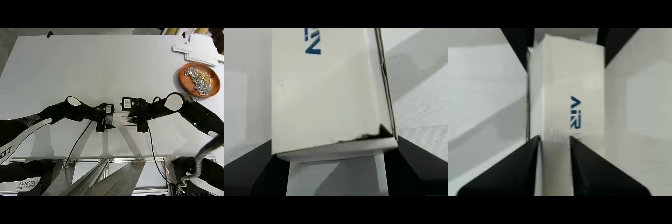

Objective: Fold the box and place the chain.

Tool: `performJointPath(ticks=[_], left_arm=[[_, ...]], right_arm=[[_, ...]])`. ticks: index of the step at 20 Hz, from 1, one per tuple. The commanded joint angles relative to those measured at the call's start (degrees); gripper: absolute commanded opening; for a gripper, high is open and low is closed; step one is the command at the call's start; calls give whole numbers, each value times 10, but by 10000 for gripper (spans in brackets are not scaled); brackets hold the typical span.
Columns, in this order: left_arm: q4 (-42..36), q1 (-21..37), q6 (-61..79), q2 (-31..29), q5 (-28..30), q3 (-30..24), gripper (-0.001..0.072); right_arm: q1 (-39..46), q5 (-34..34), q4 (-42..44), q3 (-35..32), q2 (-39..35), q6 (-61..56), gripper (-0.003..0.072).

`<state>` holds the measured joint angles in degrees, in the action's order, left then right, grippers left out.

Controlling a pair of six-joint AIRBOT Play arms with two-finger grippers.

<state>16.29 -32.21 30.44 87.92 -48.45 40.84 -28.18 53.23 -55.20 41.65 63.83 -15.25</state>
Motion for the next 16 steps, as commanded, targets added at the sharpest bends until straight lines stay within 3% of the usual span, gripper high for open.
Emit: performJointPath(ticks=[1,12,16], left_arm=[[-2,0,-2,0,2,0,205],[-2,0,-2,0,2,0,205],[-2,0,-2,0,2,0,205]], right_arm=[[0,29,19,-2,0,1,307],[21,47,41,-2,-47,1,337],[78,73,40,-2,-52,1,292]])
